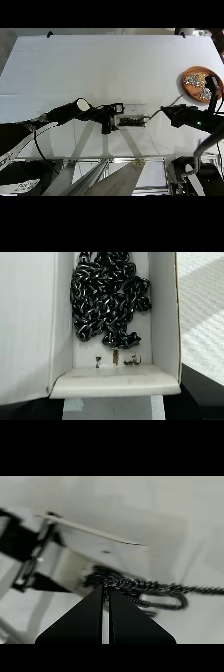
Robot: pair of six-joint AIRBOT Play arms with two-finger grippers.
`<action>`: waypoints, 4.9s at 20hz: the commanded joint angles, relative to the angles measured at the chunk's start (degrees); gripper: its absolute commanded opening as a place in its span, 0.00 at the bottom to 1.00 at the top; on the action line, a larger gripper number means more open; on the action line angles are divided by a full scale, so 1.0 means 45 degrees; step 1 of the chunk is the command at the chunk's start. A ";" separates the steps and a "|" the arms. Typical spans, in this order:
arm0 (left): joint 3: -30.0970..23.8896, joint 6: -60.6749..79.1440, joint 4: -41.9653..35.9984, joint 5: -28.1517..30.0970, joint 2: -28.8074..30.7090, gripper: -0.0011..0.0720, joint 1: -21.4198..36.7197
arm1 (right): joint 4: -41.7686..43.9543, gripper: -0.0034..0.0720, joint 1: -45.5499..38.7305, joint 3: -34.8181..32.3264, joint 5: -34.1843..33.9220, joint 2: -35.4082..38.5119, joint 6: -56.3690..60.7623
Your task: Fold the box and place the chain.
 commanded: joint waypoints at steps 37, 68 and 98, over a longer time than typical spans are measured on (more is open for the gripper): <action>-0.0005 0.0000 0.0005 0.0000 0.0005 0.52 0.0005 | 0.3818 0.34 0.6203 -0.1413 -0.6105 -0.6645 -0.2089; 0.0000 0.0000 0.0005 0.0000 0.0005 0.52 0.0005 | -0.2817 0.66 0.1967 -0.0908 -0.2361 -0.7728 -1.5091; -0.0005 0.0000 0.0005 0.0000 0.0005 0.52 0.0005 | -0.0680 0.06 0.2749 -0.0933 -0.4478 -0.8582 -1.6922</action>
